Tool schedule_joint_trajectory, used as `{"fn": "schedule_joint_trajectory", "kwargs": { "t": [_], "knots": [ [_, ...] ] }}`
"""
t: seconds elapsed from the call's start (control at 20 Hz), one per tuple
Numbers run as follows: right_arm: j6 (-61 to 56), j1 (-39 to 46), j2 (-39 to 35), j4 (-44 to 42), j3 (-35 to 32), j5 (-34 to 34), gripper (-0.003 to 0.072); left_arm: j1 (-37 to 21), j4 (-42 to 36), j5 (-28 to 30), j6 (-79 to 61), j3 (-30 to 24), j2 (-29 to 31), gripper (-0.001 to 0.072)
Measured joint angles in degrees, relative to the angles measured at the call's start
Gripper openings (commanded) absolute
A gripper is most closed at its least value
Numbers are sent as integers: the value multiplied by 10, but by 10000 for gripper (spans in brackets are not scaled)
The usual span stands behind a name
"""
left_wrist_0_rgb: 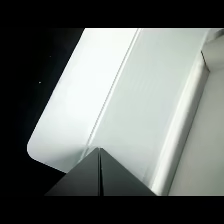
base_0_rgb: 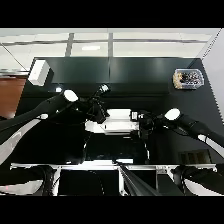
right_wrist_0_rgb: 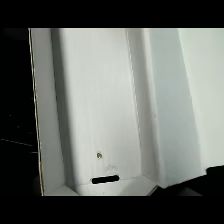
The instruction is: Fold the box and place the chain.
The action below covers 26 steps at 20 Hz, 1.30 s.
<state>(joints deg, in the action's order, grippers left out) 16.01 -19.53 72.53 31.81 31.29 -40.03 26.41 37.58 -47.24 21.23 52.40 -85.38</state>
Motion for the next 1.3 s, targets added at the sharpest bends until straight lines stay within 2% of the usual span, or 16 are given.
{"fn": "schedule_joint_trajectory", "kwargs": {
  "t": [0.25,0.35,0.4,0.45,0.55,0.8,0.85,0.9,0.95,1.2,1.25,1.3],
  "knots": [
    [-2,0,0,-1,0,3,410,-45,23,-76,17,31,51,23],
    [-2,0,0,-1,0,3,410,-70,29,-96,21,16,88,25],
    [-2,0,0,-1,0,3,410,-81,29,-105,14,2,107,51],
    [-2,0,0,-1,0,3,411,-88,28,-109,0,-14,121,209],
    [-2,0,0,-1,0,3,410,-95,27,-122,-38,-49,137,708],
    [-2,0,0,-1,0,2,410,-77,49,-69,-139,-102,136,711],
    [-2,0,0,-1,0,2,356,-70,58,-59,-153,-106,133,711],
    [-2,0,0,-1,0,2,189,-61,70,-45,-165,-109,129,711],
    [-1,0,0,-1,0,2,117,-52,79,-35,-173,-111,126,711],
    [-1,0,0,-1,0,2,127,-16,100,-8,-195,-115,109,672],
    [-1,0,0,-1,0,2,127,-11,97,-4,-197,-116,107,612],
    [-1,0,0,-1,0,2,127,-8,91,2,-198,-116,105,595]
  ]
}}
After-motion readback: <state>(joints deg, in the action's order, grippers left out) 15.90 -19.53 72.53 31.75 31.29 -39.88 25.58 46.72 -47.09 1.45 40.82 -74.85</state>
